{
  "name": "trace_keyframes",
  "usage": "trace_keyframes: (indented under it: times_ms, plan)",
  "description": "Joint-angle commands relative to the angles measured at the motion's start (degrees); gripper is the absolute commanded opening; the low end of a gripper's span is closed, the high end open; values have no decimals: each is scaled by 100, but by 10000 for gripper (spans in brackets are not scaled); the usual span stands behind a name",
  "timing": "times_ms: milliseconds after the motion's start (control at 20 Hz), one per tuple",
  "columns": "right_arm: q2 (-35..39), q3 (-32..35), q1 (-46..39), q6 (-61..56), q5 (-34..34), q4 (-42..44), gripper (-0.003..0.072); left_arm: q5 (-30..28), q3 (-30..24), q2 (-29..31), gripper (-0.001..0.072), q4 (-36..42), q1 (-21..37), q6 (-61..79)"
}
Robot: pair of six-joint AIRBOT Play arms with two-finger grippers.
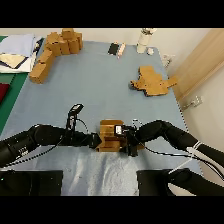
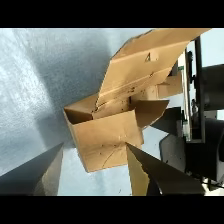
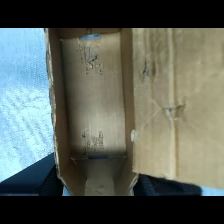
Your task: Fold the box.
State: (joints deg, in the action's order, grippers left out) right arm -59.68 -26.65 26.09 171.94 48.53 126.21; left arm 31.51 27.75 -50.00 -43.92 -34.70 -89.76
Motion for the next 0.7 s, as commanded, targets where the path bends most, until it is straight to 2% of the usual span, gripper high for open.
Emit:
trace_keyframes:
  times_ms: [0,150,300,500,650]
  plan:
    - [0,-7,-2,0,0,0,503,-81,11,-11,604,63,0,26]
    - [0,-7,-2,0,2,0,503,-39,72,-271,604,-48,2,-323]
    - [0,-7,-2,-2,0,0,503,236,472,-787,603,-271,-188,-551]
    - [0,-7,-2,0,0,0,503,577,1128,-1309,603,-1718,-671,-1963]
    - [0,-7,-2,0,0,0,503,1296,1652,-1543,603,-2979,-994,-3119]
